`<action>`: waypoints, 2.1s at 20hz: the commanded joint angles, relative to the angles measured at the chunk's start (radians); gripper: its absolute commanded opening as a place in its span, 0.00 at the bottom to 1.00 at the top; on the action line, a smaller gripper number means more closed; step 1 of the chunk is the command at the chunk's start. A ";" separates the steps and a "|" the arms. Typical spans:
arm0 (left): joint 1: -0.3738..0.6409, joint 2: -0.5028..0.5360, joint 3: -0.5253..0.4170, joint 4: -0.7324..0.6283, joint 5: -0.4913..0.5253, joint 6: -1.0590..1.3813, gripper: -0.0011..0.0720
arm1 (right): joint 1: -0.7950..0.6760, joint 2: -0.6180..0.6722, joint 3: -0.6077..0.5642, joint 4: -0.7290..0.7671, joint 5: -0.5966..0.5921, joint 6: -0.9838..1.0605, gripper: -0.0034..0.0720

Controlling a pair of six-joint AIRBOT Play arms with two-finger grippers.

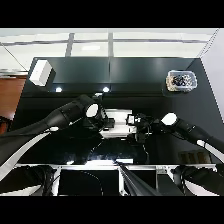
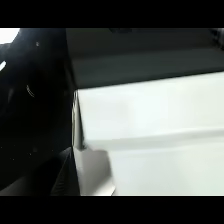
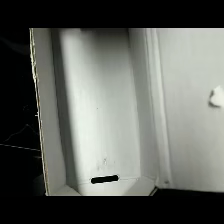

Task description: Fold the box and place the chain.

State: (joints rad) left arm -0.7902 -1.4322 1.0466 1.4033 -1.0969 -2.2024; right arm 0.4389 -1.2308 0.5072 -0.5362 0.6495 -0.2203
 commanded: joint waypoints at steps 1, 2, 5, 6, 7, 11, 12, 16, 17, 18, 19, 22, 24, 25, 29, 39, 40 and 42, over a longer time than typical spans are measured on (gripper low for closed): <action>-0.006 -0.033 0.027 0.038 -0.048 -0.031 0.49 | 0.000 0.000 0.000 0.000 0.001 0.000 0.62; -0.006 -0.048 0.041 0.042 -0.075 -0.031 0.47 | 0.000 0.000 0.000 0.000 0.001 0.000 0.62; -0.009 -0.078 0.080 0.066 -0.109 -0.032 0.47 | 0.000 0.000 0.000 0.000 0.001 0.000 0.62; -0.008 -0.079 0.082 0.066 -0.090 -0.040 0.47 | 0.000 0.000 0.000 0.000 0.001 0.000 0.62; -0.008 -0.080 0.082 0.073 -0.080 -0.060 0.47 | 0.000 0.000 0.000 0.000 0.001 0.000 0.62; -0.009 -0.099 0.082 0.076 -0.076 -0.084 0.46 | 0.000 0.000 0.000 0.000 0.001 0.000 0.62; -0.013 -0.108 0.082 0.072 -0.079 -0.084 0.46 | 0.000 0.000 0.000 0.000 0.001 0.000 0.62; -0.031 -0.125 0.084 0.073 -0.087 -0.084 0.44 | 0.000 0.000 0.000 0.000 0.001 0.000 0.62; -0.031 -0.127 0.084 0.073 -0.087 -0.084 0.34 | 0.000 0.000 0.000 0.000 0.001 0.000 0.62; -0.031 -0.127 0.084 0.072 -0.084 -0.084 0.32 | 0.000 0.000 0.000 0.000 0.001 0.000 0.62; -0.031 -0.127 0.086 0.073 -0.084 -0.084 0.32 | 0.000 0.000 0.000 0.000 0.001 0.000 0.62; -0.031 -0.127 0.095 0.073 -0.085 -0.083 0.23 | 0.000 0.000 0.000 0.000 0.001 0.000 0.62; -0.031 -0.127 0.101 0.073 -0.084 -0.084 0.12 | 0.000 0.000 0.000 0.000 0.001 0.000 0.62; -0.031 -0.127 0.103 0.073 -0.082 -0.084 0.07 | 0.000 0.000 0.000 0.000 0.001 0.000 0.62; -0.031 -0.127 0.109 0.072 -0.084 -0.084 0.05 | 0.000 0.000 0.000 0.000 0.001 0.000 0.62; -0.031 -0.127 0.108 0.072 -0.105 -0.084 0.96 | 0.000 0.000 0.000 0.000 0.001 0.000 0.62; -0.031 -0.127 0.108 0.072 -0.105 -0.084 0.94 | 0.000 0.000 0.000 0.000 0.001 0.000 0.62; -0.031 -0.128 0.108 0.073 -0.108 -0.084 0.76 | 0.000 0.000 0.000 0.000 0.001 0.000 0.62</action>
State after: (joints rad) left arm -0.8207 -1.5593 1.1545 1.4750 -1.1988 -2.2879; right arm 0.4389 -1.2308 0.5076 -0.5369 0.6502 -0.2211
